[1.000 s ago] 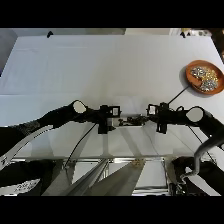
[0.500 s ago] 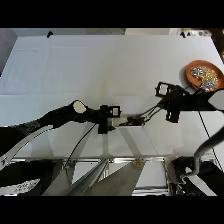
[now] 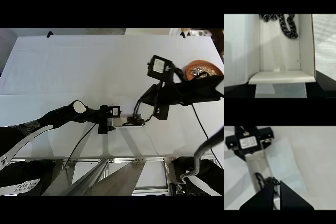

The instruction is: Fold the box and place the chain.

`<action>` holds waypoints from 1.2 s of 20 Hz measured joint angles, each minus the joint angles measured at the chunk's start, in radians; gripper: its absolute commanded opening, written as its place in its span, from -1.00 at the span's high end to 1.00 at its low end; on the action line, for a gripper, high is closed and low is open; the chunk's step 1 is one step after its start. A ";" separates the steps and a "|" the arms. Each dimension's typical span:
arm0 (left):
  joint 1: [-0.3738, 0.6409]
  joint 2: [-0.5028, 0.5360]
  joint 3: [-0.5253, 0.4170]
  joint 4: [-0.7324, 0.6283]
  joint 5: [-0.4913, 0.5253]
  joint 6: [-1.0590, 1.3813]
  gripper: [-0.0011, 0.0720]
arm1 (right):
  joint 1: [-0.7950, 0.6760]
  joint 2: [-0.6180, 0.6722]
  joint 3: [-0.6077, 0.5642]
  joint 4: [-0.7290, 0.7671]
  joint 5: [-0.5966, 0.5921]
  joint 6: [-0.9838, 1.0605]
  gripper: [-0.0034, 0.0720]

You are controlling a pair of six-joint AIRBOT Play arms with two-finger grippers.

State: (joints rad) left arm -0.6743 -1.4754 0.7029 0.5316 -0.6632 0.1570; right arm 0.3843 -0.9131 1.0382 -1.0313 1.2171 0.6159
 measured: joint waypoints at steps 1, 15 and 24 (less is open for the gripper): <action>0.000 0.000 0.000 0.000 0.000 0.000 0.94 | 0.022 -0.029 0.003 0.005 0.008 0.018 0.86; 0.000 0.000 0.000 0.000 0.000 0.000 0.94 | 0.097 -0.184 -0.204 0.051 -0.198 0.093 0.82; 0.000 0.000 0.000 0.000 0.000 0.000 0.94 | 0.095 -0.147 -0.233 -0.102 -0.235 0.238 0.32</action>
